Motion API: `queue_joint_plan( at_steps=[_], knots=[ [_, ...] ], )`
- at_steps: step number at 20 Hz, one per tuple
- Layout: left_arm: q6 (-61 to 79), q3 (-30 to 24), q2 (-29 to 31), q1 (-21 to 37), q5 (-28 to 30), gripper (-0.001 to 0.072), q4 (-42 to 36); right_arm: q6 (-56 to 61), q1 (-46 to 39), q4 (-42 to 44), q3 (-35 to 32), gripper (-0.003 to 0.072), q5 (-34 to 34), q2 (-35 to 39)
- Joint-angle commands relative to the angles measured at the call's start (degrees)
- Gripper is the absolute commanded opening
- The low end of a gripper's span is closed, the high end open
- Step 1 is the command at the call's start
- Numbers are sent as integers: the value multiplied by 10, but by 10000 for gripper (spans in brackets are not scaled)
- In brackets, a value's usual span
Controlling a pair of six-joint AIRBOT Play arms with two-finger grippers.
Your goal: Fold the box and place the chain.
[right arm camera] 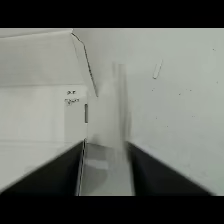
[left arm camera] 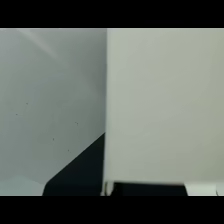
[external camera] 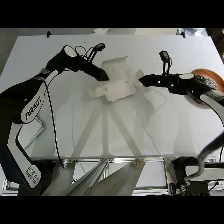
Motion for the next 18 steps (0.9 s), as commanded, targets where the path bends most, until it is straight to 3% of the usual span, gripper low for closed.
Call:
queue_joint_plan(
  at_steps=[1,5,8,14,16,18],
  knots=[
    [54,0,2,3,-2,10,-2,1,0,5,0,461,14,6],
    [109,0,42,35,-42,7,-27,1,-16,2,0,460,82,70],
    [156,0,103,66,-116,4,-49,2,-57,-1,0,459,133,148],
    [180,-2,231,45,-188,0,37,3,-175,-29,0,455,185,299],
    [189,-28,261,30,-185,-1,30,51,-209,-76,0,455,187,333],
    [204,-87,291,17,-176,-1,27,97,-236,-139,0,455,197,355]
  ],
)
